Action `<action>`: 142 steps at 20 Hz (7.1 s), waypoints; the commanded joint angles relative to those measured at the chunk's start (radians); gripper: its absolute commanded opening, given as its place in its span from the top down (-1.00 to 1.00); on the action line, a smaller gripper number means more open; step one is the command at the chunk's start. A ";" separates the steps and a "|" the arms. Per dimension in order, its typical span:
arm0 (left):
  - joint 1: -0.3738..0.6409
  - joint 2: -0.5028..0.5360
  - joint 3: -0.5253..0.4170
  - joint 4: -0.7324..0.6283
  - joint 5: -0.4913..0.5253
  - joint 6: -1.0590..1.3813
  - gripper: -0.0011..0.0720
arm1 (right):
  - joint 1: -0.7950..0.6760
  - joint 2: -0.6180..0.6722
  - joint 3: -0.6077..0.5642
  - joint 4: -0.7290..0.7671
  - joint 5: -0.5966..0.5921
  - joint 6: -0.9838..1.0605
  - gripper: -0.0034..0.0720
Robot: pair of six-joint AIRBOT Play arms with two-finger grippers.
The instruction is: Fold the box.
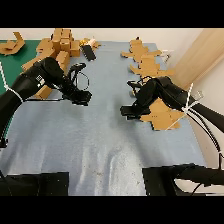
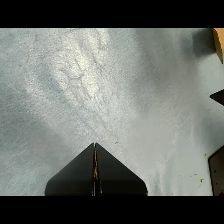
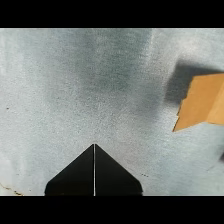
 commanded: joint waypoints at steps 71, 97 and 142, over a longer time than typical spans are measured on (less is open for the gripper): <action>0.215 0.003 -0.301 -0.472 -0.068 0.335 -0.38 | -0.833 0.194 -0.507 0.444 0.057 -0.758 0.26; 0.225 -0.196 -0.301 -0.573 -0.100 0.473 -0.38 | -0.325 0.227 -0.620 0.745 0.278 -1.017 0.90; 0.124 -0.272 -0.296 -0.803 -0.127 0.826 0.94 | -0.332 0.237 -0.608 0.712 0.284 -0.977 -0.21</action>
